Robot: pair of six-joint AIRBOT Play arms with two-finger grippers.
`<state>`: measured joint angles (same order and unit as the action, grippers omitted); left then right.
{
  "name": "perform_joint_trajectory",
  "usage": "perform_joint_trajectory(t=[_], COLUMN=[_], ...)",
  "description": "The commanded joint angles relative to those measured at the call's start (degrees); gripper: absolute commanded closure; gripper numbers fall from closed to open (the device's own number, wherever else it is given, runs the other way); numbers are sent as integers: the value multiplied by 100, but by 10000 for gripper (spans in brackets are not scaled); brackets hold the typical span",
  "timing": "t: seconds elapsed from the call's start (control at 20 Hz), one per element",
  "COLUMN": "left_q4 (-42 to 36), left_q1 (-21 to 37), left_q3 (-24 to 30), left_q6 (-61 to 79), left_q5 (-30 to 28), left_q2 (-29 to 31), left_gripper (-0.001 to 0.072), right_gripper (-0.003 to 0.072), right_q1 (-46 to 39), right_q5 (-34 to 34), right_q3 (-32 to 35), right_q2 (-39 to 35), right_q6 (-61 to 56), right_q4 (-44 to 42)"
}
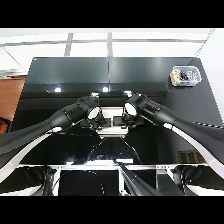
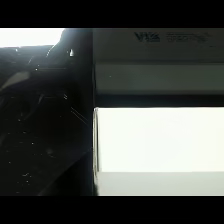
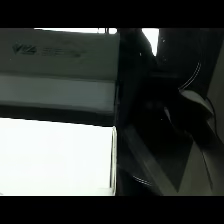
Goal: Fold the box and place the chain.
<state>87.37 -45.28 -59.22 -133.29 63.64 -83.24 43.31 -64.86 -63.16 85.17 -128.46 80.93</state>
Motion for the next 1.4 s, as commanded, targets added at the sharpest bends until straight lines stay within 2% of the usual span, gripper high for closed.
perform_joint_trajectory(t=[0.0, 0.2, 0.3, 0.35, 0.55, 0.6, 0.65, 0.7, 0.85, 0.9, 0.95, 1.0, 1.25, 1.35], left_q4=[0, 0, 0, 0, 0, 0, 0, 0, 0, 0, 0, 0, 0, 0], left_q1=[4, 4, 4, 4, 4, 4, 4, 4, 4, 4, 4, 4, 4, 4], left_q3=[-4, -4, -4, -4, -4, -4, -4, -4, -4, -4, -4, -4, -4, -4], left_q6=[0, 0, 0, 0, 0, 0, 0, 0, 0, 0, 0, 2, 0, 2], left_q5=[-13, -13, -11, -9, -11, -11, -11, -11, -9, -7, -4, -4, 15, 11], left_q2=[-2, -2, -2, -2, -2, -2, -2, -2, -2, -2, -2, -2, -2, -2], left_gripper=[680, 680, 680, 680, 680, 680, 680, 680, 680, 680, 680, 680, 680, 680], right_gripper=[672, 666, 427, 412, 432, 527, 570, 673, 671, 650, 428, 336, 337, 338], right_q1=[2, 2, 0, 0, 2, 0, 0, 0, 2, 2, 0, 0, -15, -17], right_q5=[68, 37, 13, -4, -131, -129, -103, -68, -13, -90, -142, -157, -225, -249], right_q3=[-2, -4, -4, -2, -2, -2, -2, -2, -2, -2, -4, -4, -4, -4], right_q2=[24, 7, -2, -2, 0, 0, 0, 0, 0, -9, -42, -107, -1016, -1698], right_q6=[-9, -9, -9, -4, 7, 7, 9, 17, 33, 28, 13, 24, 590, 699], right_q4=[-39, -118, -131, -125, 24, 35, 42, 39, 35, 35, 33, 39, 44, 599])
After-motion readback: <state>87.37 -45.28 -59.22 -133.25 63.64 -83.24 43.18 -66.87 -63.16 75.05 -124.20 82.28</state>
